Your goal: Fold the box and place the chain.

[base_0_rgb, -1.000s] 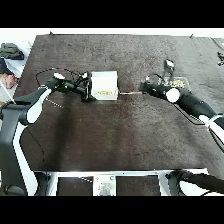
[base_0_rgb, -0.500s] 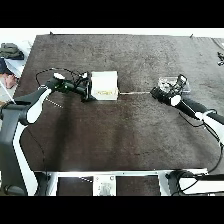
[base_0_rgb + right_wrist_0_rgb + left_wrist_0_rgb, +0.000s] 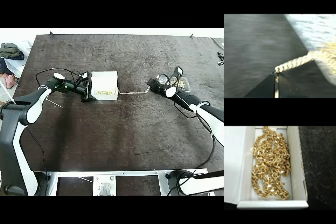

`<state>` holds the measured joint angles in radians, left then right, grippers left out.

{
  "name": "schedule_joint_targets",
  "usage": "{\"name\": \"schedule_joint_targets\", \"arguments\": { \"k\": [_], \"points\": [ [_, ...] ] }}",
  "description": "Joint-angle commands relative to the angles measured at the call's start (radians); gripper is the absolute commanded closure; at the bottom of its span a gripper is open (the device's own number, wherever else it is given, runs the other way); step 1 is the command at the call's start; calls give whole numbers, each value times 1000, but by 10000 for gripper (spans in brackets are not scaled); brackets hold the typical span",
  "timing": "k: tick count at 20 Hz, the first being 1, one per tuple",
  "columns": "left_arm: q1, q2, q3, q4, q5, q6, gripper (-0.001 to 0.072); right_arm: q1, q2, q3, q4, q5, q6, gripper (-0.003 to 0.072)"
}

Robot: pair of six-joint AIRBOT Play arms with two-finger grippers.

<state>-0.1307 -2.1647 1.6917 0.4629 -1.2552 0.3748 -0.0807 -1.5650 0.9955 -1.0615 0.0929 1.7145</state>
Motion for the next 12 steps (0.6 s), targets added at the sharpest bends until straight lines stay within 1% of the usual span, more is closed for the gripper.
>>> {"name": "schedule_joint_targets", "arguments": {
  "k": [1,3,5,9,12],
  "points": [
    [1,1,1,0,0,0,365,133,149,12,11,-5,-83,691],
    [1,1,1,0,2,0,365,237,238,26,10,-32,-101,691],
    [1,1,1,0,-1,0,365,329,284,60,-13,-63,-107,691],
    [1,1,1,0,0,0,365,470,280,154,-19,-100,-133,691],
    [1,1,1,0,-1,0,365,515,241,196,-60,-102,-132,691]
  ]
}}
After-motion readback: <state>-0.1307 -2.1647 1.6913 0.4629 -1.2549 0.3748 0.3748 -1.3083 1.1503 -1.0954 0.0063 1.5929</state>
